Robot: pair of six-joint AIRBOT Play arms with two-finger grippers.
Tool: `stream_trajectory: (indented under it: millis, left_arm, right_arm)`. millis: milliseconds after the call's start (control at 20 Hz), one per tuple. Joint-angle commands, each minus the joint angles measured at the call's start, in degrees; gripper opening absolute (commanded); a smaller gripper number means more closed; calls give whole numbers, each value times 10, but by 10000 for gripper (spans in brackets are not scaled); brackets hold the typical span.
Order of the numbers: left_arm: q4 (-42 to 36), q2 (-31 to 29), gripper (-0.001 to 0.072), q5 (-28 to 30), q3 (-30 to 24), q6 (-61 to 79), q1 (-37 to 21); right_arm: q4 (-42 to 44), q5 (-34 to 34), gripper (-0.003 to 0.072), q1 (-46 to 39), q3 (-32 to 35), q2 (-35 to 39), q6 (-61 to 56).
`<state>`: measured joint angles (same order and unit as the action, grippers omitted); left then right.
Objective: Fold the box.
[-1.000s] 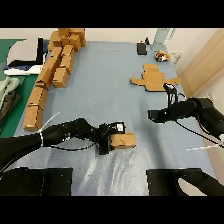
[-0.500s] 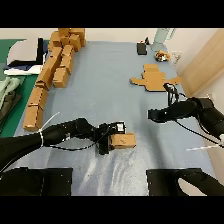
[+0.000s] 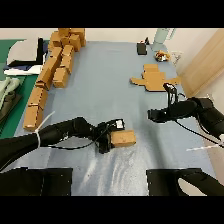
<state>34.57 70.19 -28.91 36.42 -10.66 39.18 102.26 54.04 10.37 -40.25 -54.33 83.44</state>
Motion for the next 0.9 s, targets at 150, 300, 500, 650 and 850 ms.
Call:
stream_trajectory:
  millis: [150,300,500,650,850]
  left_arm:
    - [165,-69,521,0,1,-262,-134]
    - [226,-80,520,0,1,-377,-271]
    - [235,-80,520,8,0,-410,-442]
    - [235,-58,520,40,5,-413,-500]
    - [235,30,521,32,62,-422,-506]
  right_arm:
    - [4,0,3,0,0,0,0]
    - [4,0,3,0,0,0,0]
    - [6,0,3,0,0,0,0]
    - [11,-1,3,0,0,0,0]
    - [13,-2,4,0,0,0,0]
